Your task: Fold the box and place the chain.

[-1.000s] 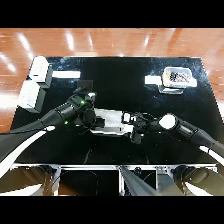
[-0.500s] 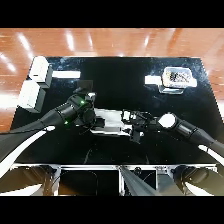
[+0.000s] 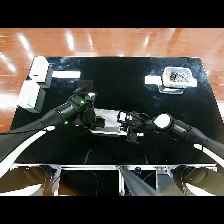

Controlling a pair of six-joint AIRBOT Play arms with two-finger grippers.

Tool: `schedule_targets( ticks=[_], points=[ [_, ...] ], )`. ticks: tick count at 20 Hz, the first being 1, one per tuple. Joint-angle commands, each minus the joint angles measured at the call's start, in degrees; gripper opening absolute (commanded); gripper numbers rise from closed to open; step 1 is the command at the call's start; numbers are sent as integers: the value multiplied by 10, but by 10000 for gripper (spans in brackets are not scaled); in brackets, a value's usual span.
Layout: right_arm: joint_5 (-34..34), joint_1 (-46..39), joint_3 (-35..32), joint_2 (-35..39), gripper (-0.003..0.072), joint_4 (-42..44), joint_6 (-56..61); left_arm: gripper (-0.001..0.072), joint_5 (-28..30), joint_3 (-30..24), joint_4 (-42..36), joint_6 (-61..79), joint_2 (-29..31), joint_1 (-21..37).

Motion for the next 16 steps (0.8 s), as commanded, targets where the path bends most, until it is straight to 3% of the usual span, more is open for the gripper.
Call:
schedule_targets(
  ticks=[1,8,9,10,11,16],
  points=[
    [-7,3,1,-8,75,30,-10,23,-1,0,-4,0,-1,0],
    [-14,5,0,-19,76,71,-22,23,-1,0,-4,0,-1,0],
    [-14,5,1,-19,115,71,-22,23,-1,0,-4,0,-1,0],
    [-14,5,0,-19,245,71,-22,23,-1,0,-4,0,-1,0],
    [-14,5,0,-19,296,71,-22,23,-1,0,-4,0,-1,0],
    [-14,5,0,-19,297,71,-22,23,-1,0,-5,0,-1,0]
  ],
)
